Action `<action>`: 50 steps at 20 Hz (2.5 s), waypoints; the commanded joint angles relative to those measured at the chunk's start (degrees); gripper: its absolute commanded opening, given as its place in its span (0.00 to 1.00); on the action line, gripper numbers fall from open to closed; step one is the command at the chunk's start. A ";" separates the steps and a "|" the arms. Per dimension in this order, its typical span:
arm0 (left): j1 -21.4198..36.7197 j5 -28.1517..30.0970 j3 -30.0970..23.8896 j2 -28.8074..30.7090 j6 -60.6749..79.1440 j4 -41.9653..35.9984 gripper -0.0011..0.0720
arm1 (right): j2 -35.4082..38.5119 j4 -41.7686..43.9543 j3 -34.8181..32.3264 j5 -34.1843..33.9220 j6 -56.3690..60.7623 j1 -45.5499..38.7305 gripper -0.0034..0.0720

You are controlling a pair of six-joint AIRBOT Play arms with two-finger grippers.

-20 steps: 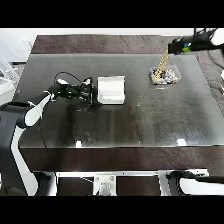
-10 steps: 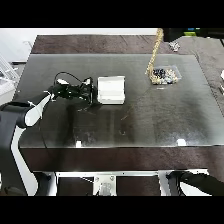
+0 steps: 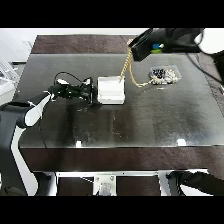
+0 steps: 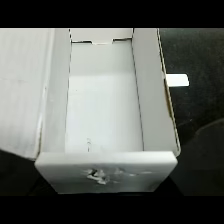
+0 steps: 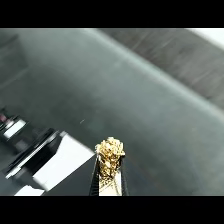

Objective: Fold the box and place the chain.

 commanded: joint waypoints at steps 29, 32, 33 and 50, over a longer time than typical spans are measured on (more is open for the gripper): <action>0.02 0.00 0.02 0.02 0.13 0.02 0.76 | -8.57 17.40 -22.36 -16.94 -0.11 -4.55 0.80; 0.02 0.00 0.04 0.02 0.13 0.02 0.76 | -3.08 17.42 -26.84 -17.84 0.59 -11.56 0.80; 0.02 0.00 0.04 0.00 0.13 0.02 0.76 | -2.27 17.42 -28.59 -18.84 1.68 -14.40 0.80; 0.02 0.00 0.02 0.00 0.13 0.02 0.76 | -19.19 23.26 -36.15 -42.82 5.27 -25.44 0.80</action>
